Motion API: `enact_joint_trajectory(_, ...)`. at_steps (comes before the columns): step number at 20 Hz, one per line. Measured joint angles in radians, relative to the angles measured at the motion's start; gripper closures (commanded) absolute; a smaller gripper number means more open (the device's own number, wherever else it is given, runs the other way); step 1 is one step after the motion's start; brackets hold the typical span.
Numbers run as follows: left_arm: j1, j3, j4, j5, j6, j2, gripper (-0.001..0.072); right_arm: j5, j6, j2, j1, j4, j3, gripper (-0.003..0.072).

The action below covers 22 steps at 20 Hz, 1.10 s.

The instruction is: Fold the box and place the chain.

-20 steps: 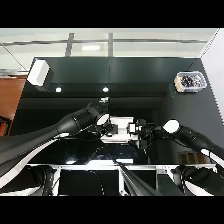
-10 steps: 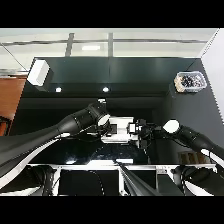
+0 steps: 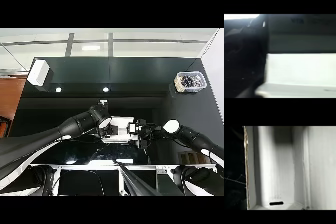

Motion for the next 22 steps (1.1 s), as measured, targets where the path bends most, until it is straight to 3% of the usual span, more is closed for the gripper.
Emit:
enact_joint_trajectory(4, -0.001, 0.000, 0.009, 0.007, 0.002, 0.001, 0.0679, -0.001, 0.001, 0.000, 0.000, 0.000, 0.000, 0.0643)
enact_joint_trajectory(5, -0.001, 0.000, 0.009, 0.008, 0.002, 0.000, 0.0637, -0.001, 0.001, 0.000, 0.000, 0.000, 0.000, 0.0643)
enact_joint_trajectory(7, -0.001, 0.000, 0.003, 0.021, 0.006, 0.000, 0.0210, -0.002, -0.001, 0.000, 0.000, 0.000, 0.000, 0.0643)
enact_joint_trajectory(8, -0.002, 0.001, -0.004, 0.029, 0.006, 0.000, 0.0157, -0.002, -0.003, 0.000, 0.000, 0.000, 0.000, 0.0642)
enact_joint_trajectory(22, 0.033, -0.013, -0.023, 0.016, 0.013, 0.000, 0.0223, -0.001, -0.001, 0.000, 0.000, 0.000, 0.000, 0.0643)
